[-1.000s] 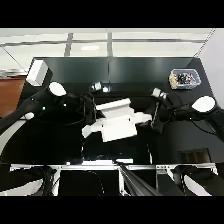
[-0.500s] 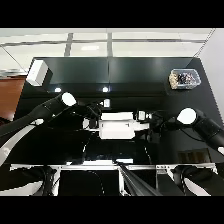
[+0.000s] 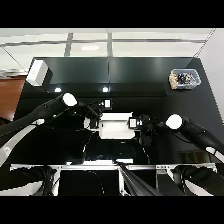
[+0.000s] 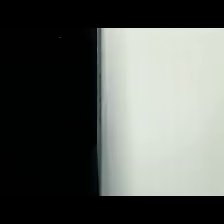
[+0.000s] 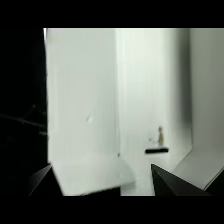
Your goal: Fold the box and place the chain.
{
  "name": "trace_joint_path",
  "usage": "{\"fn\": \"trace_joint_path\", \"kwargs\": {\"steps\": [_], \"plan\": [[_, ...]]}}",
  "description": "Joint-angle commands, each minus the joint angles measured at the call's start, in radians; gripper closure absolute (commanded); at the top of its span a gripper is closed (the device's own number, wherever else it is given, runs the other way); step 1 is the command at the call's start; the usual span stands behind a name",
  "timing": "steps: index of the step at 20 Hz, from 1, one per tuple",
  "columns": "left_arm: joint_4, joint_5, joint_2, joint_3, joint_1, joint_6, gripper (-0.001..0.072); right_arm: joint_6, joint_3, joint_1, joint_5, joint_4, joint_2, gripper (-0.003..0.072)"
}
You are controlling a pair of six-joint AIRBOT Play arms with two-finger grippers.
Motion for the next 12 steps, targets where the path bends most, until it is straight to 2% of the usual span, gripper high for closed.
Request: {"fn": "trace_joint_path", "kwargs": {"steps": [1,5,12], "plan": [[0.0,0.0,0.0,0.0,0.0,-0.001,0.0682,-0.03,0.026,0.023,-0.071,0.044,-0.013,0.0],[0.0,0.001,0.0,0.0,0.0,-0.001,0.0682,-0.036,0.096,-0.021,-0.061,0.042,-0.011,0.0],[0.0,0.0,0.0,0.0,0.0,0.0,0.0682,-0.161,0.105,-0.096,-0.054,0.125,-0.012,0.0]]}}
